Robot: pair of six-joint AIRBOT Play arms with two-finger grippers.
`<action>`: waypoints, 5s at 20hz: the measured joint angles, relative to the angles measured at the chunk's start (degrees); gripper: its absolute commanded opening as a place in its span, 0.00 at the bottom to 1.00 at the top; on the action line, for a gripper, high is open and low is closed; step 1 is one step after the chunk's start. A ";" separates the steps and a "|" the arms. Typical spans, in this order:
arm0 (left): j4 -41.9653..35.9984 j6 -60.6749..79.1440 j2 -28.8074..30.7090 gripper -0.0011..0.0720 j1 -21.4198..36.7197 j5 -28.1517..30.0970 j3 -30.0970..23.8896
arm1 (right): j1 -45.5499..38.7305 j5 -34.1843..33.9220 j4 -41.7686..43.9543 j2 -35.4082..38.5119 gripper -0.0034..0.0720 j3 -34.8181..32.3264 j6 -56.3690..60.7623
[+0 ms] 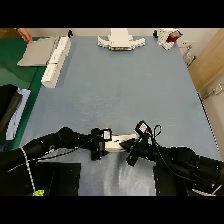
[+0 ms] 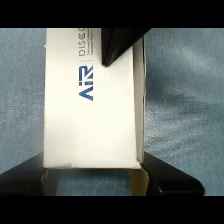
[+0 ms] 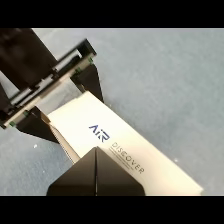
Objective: Fold the box.
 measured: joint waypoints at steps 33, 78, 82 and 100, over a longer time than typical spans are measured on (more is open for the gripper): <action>-0.02 -0.02 0.00 0.74 0.00 0.00 0.00 | -31.80 -48.22 9.46 -7.34 0.05 28.20 -36.92; 31.52 -44.06 18.73 0.74 30.91 -6.97 0.55 | -51.21 -69.07 18.91 -30.60 0.05 43.52 -56.17; 36.70 -45.70 18.18 0.74 49.57 -7.48 1.20 | -51.21 -69.07 18.93 -30.60 0.05 43.52 -56.17; 36.26 -42.51 -17.27 0.74 70.53 -2.60 28.50 | -51.21 -69.07 18.82 -30.60 0.05 43.52 -56.17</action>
